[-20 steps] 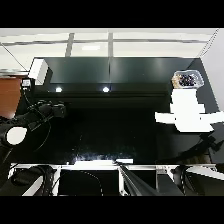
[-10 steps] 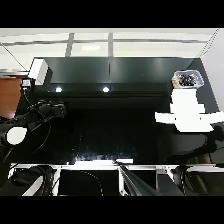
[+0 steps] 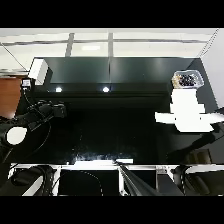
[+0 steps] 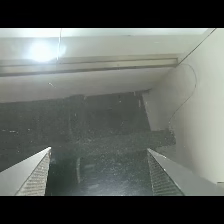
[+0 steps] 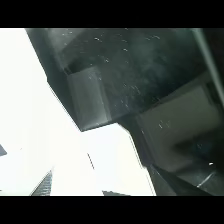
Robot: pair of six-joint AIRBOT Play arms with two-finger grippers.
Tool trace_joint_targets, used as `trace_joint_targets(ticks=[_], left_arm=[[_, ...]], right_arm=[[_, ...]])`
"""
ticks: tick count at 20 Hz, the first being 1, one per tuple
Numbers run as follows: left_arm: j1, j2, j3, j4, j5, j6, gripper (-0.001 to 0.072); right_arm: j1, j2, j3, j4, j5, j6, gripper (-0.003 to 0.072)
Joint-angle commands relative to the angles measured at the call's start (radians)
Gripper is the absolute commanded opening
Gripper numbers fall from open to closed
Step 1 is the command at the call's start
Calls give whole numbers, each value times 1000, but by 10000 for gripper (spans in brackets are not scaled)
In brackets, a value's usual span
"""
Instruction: Fold the box and place the chain.
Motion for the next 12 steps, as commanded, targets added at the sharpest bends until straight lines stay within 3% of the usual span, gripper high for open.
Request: trace_joint_targets(ticks=[1, 3, 4, 5, 7, 8, 12], left_arm=[[0, -1, 0, 0, 0, 0, 704], [0, -1, 0, 0, 0, 0, 704], [0, -1, 0, 0, 0, 0, 704], [0, -1, 0, 0, 0, 0, 704], [0, -1, 0, 0, 0, 0, 704], [0, -1, 0, 0, 0, 0, 704], [0, -1, 0, 3, -1, 0, 704]], right_arm=[[48, -9, 1, -4, -1, -42, 720], [53, -13, 1, -8, 17, -42, 675], [53, -13, 1, -11, 26, -41, 456], [52, -13, 1, -11, 35, -42, 422], [52, -13, 1, -11, 75, -48, 65], [52, -13, 1, -10, 92, -55, 7], [64, 6, -41, 31, 127, -46, 11]])
